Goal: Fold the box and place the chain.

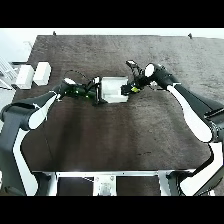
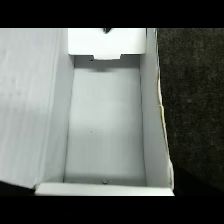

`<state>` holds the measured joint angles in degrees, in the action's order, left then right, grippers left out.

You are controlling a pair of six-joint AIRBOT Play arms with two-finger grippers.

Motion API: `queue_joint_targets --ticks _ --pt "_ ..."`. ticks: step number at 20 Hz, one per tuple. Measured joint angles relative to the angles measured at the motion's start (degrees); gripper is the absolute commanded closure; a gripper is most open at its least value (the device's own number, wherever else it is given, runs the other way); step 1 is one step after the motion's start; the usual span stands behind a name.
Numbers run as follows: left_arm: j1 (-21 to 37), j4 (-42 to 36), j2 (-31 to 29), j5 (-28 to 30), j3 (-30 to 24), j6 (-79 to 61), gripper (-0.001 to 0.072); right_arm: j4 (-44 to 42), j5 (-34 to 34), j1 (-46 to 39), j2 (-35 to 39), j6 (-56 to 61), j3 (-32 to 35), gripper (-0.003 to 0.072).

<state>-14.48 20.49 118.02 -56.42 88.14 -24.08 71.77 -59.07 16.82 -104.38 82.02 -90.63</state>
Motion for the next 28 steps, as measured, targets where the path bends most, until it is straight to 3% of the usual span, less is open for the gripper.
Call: queue_joint_targets --ticks 5,19,28 --pt "0.0 0.0 0.0 0.0 0.0 0.0 0.0431 5.4 -1.1 1.6 -0.3 5.4 -2.3 0.0208" --pt "0.0 0.0 0.0 0.0 0.0 0.0 0.0431 18.6 -12.2 5.0 -7.3 16.5 -13.6 0.0212" --pt "0.0 0.0 0.0 0.0 0.0 0.0 0.0431 22.5 -14.0 6.3 -8.3 20.3 -15.1 0.0234"
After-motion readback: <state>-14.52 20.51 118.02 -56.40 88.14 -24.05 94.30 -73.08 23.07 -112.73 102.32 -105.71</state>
